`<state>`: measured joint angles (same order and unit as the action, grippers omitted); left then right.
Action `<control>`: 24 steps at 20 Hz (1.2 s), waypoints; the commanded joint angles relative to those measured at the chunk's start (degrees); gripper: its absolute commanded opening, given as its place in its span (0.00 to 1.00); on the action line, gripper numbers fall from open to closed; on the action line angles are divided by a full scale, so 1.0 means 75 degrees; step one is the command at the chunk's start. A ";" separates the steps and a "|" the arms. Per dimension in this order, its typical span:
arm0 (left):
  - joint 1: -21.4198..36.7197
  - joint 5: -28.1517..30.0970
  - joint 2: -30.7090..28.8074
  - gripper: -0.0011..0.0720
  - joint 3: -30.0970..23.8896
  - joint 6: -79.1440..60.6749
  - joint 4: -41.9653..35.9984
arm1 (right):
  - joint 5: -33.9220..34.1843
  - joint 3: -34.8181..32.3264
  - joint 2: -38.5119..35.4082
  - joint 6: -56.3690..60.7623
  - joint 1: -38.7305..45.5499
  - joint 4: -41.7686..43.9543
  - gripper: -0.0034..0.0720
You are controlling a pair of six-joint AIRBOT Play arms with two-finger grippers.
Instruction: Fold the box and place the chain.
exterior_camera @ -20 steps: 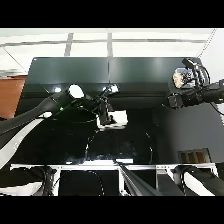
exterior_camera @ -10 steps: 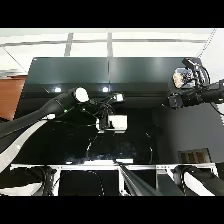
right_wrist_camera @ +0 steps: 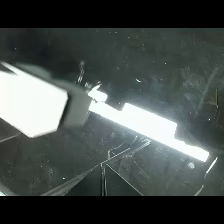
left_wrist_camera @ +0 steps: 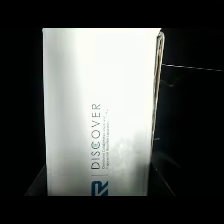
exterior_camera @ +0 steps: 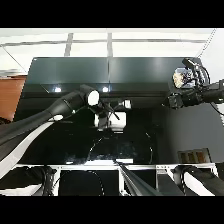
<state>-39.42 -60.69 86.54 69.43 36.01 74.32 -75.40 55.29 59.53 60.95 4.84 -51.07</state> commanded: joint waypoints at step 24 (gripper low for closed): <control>0.7641 0.0268 0.3902 0.34 0.5362 0.4001 0.0402 | 0.0720 -0.0003 -0.0003 0.0108 0.0006 0.0006 0.07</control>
<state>17.69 -56.27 111.77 107.48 66.41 76.05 -71.13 55.29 59.53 61.60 4.84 -51.03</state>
